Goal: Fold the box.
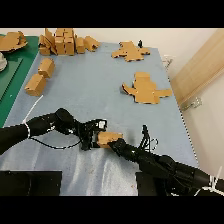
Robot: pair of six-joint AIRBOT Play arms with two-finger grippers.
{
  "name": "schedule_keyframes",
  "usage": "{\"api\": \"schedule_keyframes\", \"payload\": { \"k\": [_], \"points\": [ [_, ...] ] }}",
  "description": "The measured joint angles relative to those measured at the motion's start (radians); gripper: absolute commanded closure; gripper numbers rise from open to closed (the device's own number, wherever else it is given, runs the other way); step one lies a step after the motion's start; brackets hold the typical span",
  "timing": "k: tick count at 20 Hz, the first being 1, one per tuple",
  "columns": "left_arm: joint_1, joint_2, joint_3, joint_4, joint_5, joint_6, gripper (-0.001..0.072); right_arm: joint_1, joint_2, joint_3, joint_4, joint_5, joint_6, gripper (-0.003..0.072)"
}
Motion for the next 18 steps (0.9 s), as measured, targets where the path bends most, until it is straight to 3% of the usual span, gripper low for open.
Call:
{"api": "schedule_keyframes", "payload": {
  "k": [5, 10, 18],
  "points": [
    [0.000, 0.000, 0.000, 0.000, 0.000, 0.000, 0.0306, 0.002, 0.023, 0.003, -0.018, -0.008, 0.004, 0.0686],
    [0.000, 0.000, 0.000, 0.000, 0.000, 0.000, 0.0306, -0.009, 0.179, 0.008, -0.086, -0.032, 0.004, 0.0686],
    [0.000, 0.000, 0.000, 0.000, 0.000, 0.000, 0.0306, -0.212, 0.274, 0.008, -0.254, -0.103, 0.003, 0.0686]
  ]
}}
